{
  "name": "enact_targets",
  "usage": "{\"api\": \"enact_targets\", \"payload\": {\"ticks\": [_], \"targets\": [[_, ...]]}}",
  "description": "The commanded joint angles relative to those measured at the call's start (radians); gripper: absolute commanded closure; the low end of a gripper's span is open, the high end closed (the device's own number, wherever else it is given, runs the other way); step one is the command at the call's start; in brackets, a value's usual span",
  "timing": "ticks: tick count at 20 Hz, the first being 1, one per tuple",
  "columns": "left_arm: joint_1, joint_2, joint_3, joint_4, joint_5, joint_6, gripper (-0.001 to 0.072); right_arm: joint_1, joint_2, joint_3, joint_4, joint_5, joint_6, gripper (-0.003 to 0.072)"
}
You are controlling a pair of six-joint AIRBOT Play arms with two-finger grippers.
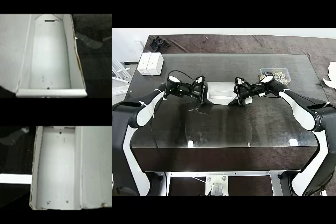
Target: Fold the box and place the chain.
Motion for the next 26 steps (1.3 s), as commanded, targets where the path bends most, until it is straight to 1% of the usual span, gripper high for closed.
{"api": "enact_targets", "payload": {"ticks": [1, 18, 19, 20, 21, 24, 26], "targets": [[0.0, -0.001, 0.001, 0.0, 0.002, 0.0, 0.0279, 0.001, 0.0, 0.0, 0.0, 0.002, 0.0, 0.019], [0.0, -0.001, 0.001, 0.0, 0.002, -0.001, 0.0279, 0.001, 0.0, 0.0, 0.004, 0.003, 0.002, 0.0191], [0.0, -0.001, 0.001, 0.0, 0.001, -0.003, 0.0279, 0.001, 0.0, 0.0, 0.003, 0.001, 0.003, 0.0167], [0.0, -0.001, 0.001, 0.0, 0.0, -0.009, 0.028, -0.003, 0.003, 0.0, -0.004, 0.002, 0.004, -0.0014], [0.0, -0.001, 0.001, 0.0, 0.0, -0.008, 0.0279, -0.01, 0.011, 0.0, -0.044, 0.002, 0.016, -0.0034], [0.0, -0.001, 0.001, 0.0, 0.0, -0.008, 0.0279, -0.029, 0.052, 0.0, -0.213, 0.002, 0.123, -0.0034], [0.0, -0.001, 0.001, 0.0, -0.001, -0.008, 0.0279, -0.054, 0.08, 0.0, -0.262, 0.003, 0.159, -0.0034]]}}
